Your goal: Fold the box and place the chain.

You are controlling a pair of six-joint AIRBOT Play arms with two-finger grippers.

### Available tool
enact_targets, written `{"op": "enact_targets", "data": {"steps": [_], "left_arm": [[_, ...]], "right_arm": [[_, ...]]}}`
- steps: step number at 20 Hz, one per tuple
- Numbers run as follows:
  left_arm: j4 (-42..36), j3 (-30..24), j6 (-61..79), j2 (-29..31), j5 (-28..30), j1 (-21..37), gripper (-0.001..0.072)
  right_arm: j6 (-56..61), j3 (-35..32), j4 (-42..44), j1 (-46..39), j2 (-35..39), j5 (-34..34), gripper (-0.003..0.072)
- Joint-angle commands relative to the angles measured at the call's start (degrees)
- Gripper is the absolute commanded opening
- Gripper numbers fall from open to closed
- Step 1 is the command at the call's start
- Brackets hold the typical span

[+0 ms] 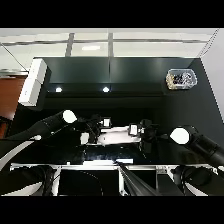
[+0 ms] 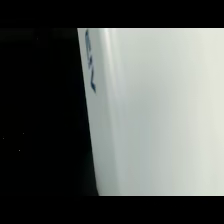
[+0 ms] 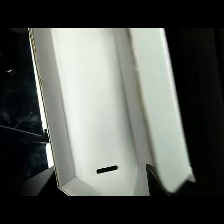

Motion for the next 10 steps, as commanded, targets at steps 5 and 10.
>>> {"op": "enact_targets", "data": {"steps": [5, 10], "left_arm": [[0.0, 0.0, 0.1, 0.0, -0.1, 0.0, 0.0024], [0.0, 0.0, 0.1, 0.0, 0.0, 0.0, 0.0024]], "right_arm": [[0.4, 0.2, 1.0, -2.5, 1.9, 0.0, 0.0624], [-1.9, 0.2, 4.7, -2.5, 1.8, -0.9, 0.0625]]}}
